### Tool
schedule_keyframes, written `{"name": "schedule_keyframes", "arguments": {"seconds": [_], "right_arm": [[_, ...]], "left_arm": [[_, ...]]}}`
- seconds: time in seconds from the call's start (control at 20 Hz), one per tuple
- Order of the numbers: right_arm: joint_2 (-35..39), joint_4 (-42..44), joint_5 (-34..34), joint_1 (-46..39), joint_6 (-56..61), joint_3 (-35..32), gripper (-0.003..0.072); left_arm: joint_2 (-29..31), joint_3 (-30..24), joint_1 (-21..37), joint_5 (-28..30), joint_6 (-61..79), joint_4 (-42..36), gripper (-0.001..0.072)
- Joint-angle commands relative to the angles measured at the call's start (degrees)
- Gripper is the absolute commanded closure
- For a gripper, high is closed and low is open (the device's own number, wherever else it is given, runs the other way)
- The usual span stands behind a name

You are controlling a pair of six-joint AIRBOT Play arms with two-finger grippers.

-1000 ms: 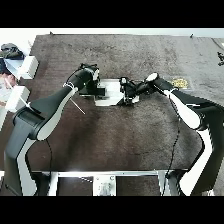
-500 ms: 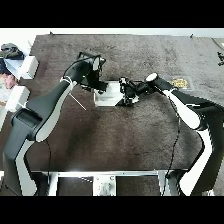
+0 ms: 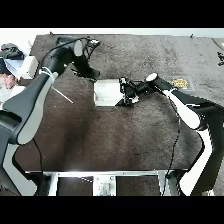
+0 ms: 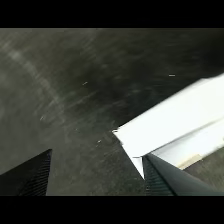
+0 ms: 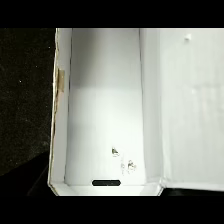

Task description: Fold the box and place the chain.

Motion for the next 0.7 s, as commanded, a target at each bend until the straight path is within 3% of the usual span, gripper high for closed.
{"name": "schedule_keyframes", "arguments": {"seconds": [0.0,0.15,0.45,0.55,0.65], "right_arm": [[0.0,0.0,0.0,0.0,0.0,0.0,0.0355],[0.0,0.0,0.0,0.0,0.0,0.0,0.0355],[0.0,0.0,0.0,0.0,0.0,0.0,0.0355],[0.0,0.0,0.0,0.0,0.0,0.0,0.0355],[0.0,0.0,0.0,0.0,0.0,0.0,0.0355]], "left_arm": [[0.9,-4.6,5.8,2.3,25.9,-21.8,0.0101],[0.8,-10.5,11.2,5.2,40.1,-32.4,0.0102],[0.7,-12.3,13.9,10.7,43.8,-36.7,0.0103],[-0.5,-13.7,14.6,10.2,51.6,-38.1,0.0102],[-2.1,-15.5,16.9,6.9,61.4,-45.3,0.0102]]}}
